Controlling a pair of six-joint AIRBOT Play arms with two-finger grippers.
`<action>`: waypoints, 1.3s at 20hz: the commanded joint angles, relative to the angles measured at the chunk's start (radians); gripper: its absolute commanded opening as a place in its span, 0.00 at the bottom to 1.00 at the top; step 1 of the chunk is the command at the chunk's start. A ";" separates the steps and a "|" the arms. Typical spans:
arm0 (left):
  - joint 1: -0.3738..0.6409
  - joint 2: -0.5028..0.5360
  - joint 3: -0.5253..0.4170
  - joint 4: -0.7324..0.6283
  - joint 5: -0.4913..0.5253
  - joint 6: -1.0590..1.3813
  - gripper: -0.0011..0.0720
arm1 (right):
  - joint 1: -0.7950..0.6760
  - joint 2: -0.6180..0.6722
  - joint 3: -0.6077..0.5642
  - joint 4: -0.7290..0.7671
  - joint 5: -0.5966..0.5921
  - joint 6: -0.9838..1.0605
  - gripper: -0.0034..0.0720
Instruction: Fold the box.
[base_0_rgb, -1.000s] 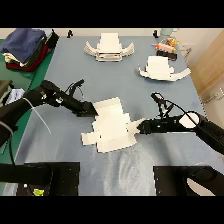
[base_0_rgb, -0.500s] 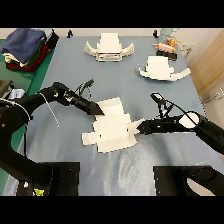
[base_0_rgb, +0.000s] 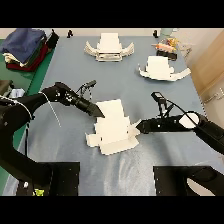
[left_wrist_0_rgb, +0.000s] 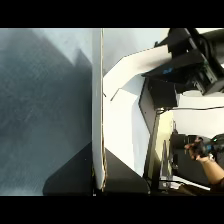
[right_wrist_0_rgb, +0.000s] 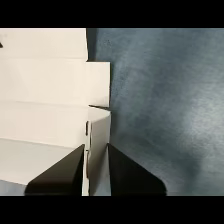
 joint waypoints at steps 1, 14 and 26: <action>0.000 0.021 0.014 -0.031 -0.045 0.136 0.03 | -0.028 0.001 0.035 -0.178 -0.030 0.136 0.38; -0.277 0.435 -0.239 -0.026 0.572 0.606 0.03 | -0.137 -0.003 0.318 -0.164 0.176 0.203 0.07; -0.306 0.436 -0.271 -0.031 0.554 0.637 0.03 | -0.053 -0.055 -0.014 -0.166 0.062 0.235 0.05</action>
